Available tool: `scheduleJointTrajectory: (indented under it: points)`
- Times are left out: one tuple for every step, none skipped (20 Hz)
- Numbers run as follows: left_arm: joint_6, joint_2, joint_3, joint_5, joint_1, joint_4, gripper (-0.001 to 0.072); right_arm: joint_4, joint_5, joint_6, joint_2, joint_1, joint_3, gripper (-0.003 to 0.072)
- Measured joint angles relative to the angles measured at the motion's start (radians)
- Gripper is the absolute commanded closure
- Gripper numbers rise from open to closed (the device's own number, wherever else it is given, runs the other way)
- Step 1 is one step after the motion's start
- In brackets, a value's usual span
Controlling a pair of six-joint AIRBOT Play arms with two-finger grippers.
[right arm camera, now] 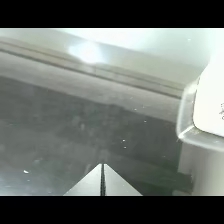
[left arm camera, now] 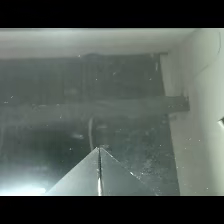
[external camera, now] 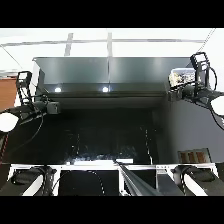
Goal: Fold the box and place the chain.
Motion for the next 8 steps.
scheduleJointTrajectory:
  points:
    - [-0.002,0.007,-0.007,0.003,-0.001,0.006,0.0681,-0.002,-0.004,0.000,0.000,0.000,0.000,0.0669]
    - [-0.002,0.012,-0.013,0.009,-0.001,0.012,0.0681,-0.003,-0.006,0.000,0.000,0.000,0.000,0.0669]
    - [-0.002,0.016,-0.017,0.011,-0.002,0.013,0.0681,-0.005,-0.006,0.000,0.000,0.000,0.000,0.0669]
    - [-0.002,0.019,-0.020,0.012,-0.002,0.013,0.0681,-0.007,-0.010,0.000,0.000,0.000,0.000,0.0669]
    - [-0.002,0.021,-0.022,0.014,-0.002,0.014,0.0681,-0.008,-0.011,0.000,0.000,0.000,0.000,0.0669]
    - [-0.002,0.022,-0.023,0.018,-0.002,0.016,0.0681,-0.008,-0.011,0.000,0.000,0.000,0.000,0.0669]
    - [-0.003,0.023,-0.025,0.018,-0.002,0.017,0.0681,-0.008,-0.011,0.000,0.000,0.000,0.000,0.0669]
    - [-0.003,0.024,-0.026,0.018,-0.002,0.017,0.0682,-0.010,-0.011,0.000,0.000,0.000,0.000,0.0669]
